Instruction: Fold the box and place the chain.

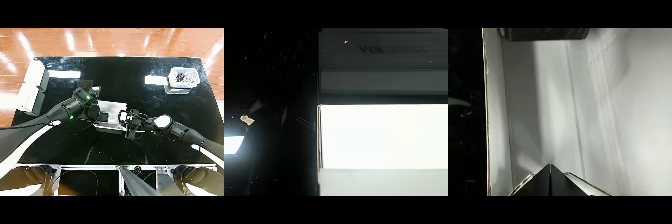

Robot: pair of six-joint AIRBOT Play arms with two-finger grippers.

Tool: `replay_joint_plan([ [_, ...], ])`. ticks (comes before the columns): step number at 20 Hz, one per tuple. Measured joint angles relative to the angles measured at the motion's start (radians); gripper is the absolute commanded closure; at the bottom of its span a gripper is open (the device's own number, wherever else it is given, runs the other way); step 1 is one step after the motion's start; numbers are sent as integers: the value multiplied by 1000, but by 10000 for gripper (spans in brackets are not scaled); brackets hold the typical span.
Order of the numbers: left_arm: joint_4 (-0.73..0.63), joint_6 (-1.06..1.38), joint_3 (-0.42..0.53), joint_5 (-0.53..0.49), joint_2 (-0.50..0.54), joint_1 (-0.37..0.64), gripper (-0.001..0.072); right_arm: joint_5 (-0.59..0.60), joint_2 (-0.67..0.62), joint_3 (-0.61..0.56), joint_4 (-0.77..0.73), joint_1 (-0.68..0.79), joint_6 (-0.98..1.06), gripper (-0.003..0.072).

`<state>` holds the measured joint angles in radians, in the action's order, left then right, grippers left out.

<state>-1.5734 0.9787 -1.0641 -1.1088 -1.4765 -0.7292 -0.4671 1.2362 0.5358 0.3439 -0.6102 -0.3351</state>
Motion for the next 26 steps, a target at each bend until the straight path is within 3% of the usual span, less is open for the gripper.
replay_joint_plan([
  [4, 0, -4, 0, 2, 0, 0, 687, -9, -11, 0, 56, 44, 90, 676],
  [8, -3, -1, 0, 1, -1, 0, 687, -100, -51, 0, 232, 194, 431, 676],
  [11, -26, 1, 0, 21, -3, 0, 687, -293, -68, 0, 323, 348, 758, 675],
  [15, -48, 1, 0, 38, -8, 0, 686, -622, -74, 0, 367, 500, 1019, 658],
  [17, -53, 1, 0, 43, -13, 0, 687, -715, -78, 0, 380, 563, 1156, 658],
  [21, -55, 2, -1, 26, -23, 0, 687, -764, -83, 0, 395, 695, 1374, 659],
  [26, -54, -1, 0, 18, -27, 0, 687, -769, -85, 0, 493, 829, 1503, 659],
])
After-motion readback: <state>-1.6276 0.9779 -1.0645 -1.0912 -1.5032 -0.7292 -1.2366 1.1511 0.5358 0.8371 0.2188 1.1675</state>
